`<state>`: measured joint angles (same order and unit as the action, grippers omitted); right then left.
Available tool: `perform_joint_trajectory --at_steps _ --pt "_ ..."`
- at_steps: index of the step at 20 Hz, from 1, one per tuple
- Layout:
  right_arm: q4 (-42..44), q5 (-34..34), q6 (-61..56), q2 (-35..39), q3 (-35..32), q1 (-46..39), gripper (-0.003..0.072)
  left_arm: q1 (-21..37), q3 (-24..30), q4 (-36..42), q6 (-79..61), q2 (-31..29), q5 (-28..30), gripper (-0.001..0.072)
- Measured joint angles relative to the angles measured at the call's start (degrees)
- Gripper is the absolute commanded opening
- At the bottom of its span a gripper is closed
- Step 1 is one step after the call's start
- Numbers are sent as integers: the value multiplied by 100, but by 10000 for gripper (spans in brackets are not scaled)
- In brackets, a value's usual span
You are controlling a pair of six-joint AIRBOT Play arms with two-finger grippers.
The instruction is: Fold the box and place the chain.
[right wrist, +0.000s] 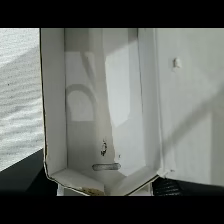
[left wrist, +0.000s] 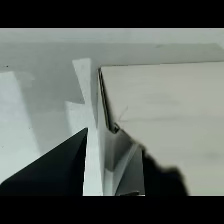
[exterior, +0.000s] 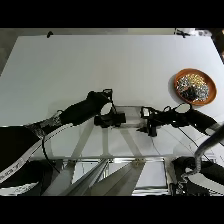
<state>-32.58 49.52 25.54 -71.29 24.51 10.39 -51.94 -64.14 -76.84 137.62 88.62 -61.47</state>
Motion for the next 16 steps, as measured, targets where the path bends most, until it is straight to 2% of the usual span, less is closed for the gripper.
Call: perform_joint_trajectory --at_steps 8,12,14,16 --pt "0 0 0 0 0 0 410 -2 -514 -39 125 365 -350 337" --pt "0 0 0 0 0 0 410 -2 -645 -81 151 503 -710 328" --pt "0 0 0 0 0 0 410 -2 -671 -103 214 590 -800 249" --pt "0 0 0 0 0 0 410 -15 -682 -79 286 673 -750 249"
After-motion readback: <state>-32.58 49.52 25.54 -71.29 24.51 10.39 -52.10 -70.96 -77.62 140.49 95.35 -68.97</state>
